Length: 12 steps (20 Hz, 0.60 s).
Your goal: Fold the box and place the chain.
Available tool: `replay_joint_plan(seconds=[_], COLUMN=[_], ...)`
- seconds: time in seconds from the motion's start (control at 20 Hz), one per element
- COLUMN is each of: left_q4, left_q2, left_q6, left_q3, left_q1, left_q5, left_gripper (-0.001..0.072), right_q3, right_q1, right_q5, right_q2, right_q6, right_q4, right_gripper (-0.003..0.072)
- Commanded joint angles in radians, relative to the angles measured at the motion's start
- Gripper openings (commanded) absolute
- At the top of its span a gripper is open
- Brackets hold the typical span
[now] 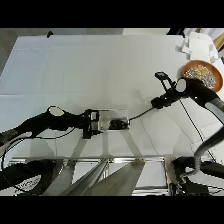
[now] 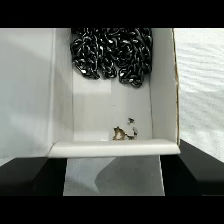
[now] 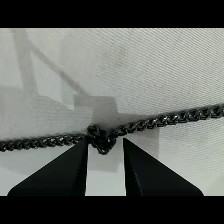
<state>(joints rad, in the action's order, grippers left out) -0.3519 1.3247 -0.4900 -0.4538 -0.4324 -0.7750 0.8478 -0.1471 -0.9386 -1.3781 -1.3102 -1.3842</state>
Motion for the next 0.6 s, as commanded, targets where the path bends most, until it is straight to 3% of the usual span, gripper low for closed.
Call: replay_joint_plan(seconds=[0.0, 0.05, 0.2, 0.35, 0.55], left_q4=[0.0, 0.0, 0.0, 0.0, 0.0], left_q2=[0.0, 0.0, 0.0, 0.0, 0.0], left_q6=[0.0, 0.0, 0.0, 0.0, 0.0], left_q3=[0.0, 0.0, 0.0, 0.0, 0.0], left_q1=[0.001, 0.001, 0.001, 0.001, 0.001], left_q5=[0.0, 0.0, 0.0, 0.0, 0.0], left_gripper=[0.0255, 0.0254, 0.0255, 0.0254, 0.0254], right_q3=[-0.016, -0.016, -0.016, -0.016, -0.016], right_q1=[-0.002, -0.003, -0.004, -0.031, -0.099], right_q5=[-0.002, 0.003, 0.024, 0.028, 0.002], right_q2=[-0.002, -0.002, -0.002, 0.018, 0.121], right_q6=[-0.002, -0.002, -0.002, 0.001, 0.01], right_q4=[0.0, 0.0, 0.001, 0.0, 0.0], right_gripper=[0.0215, 0.0173, 0.0143, 0.0023, 0.0014])
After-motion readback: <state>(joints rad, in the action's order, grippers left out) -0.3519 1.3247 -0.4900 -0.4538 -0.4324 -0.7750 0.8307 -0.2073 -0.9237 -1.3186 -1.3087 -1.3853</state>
